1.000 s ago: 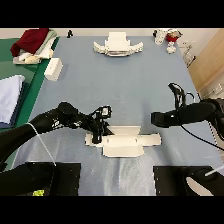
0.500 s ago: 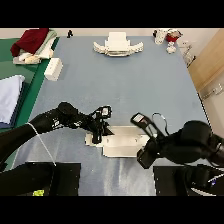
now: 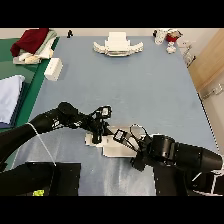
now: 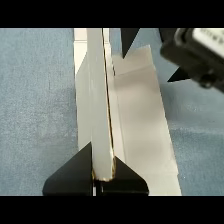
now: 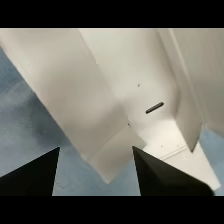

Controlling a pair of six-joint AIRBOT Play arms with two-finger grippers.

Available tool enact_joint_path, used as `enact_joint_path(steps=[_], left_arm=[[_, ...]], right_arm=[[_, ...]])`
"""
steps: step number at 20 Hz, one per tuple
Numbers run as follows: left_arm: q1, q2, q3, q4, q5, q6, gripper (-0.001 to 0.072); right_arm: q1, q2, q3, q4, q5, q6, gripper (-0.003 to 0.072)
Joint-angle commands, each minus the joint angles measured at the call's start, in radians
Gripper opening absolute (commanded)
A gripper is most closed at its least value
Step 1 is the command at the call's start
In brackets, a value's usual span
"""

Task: Fold the box.

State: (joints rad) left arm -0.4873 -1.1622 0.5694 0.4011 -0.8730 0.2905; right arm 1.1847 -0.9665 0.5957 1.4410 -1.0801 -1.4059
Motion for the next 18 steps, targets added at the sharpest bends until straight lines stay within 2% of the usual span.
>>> enact_joint_path(steps=[1, 6, 12, 15, 18], left_arm=[[0.001, 0.0, 0.0, 0.0, 0.001, 0.0, 0.0012], [0.001, 0.0, 0.0, 0.0, 0.001, 0.0, 0.0012], [0.001, 0.0, 0.0, 0.0, 0.0, 0.0, 0.0012], [0.001, 0.0, 0.0, 0.0, 0.0, 0.0, 0.0012], [0.001, 0.0, 0.0, 0.0, 0.0, 0.0, 0.0012]], right_arm=[[0.005, -0.042, 0.001, -0.126, 0.066, 0.062, 0.0714], [0.005, 0.014, 0.049, -0.196, 0.012, 0.176, 0.0715], [-0.069, 0.062, 0.049, -0.21, 0.003, 0.116, 0.0716], [-0.153, 0.063, 0.036, -0.135, 0.076, -0.078, 0.0717], [-0.312, 0.063, 0.016, 0.103, 0.161, -0.459, 0.0717]])
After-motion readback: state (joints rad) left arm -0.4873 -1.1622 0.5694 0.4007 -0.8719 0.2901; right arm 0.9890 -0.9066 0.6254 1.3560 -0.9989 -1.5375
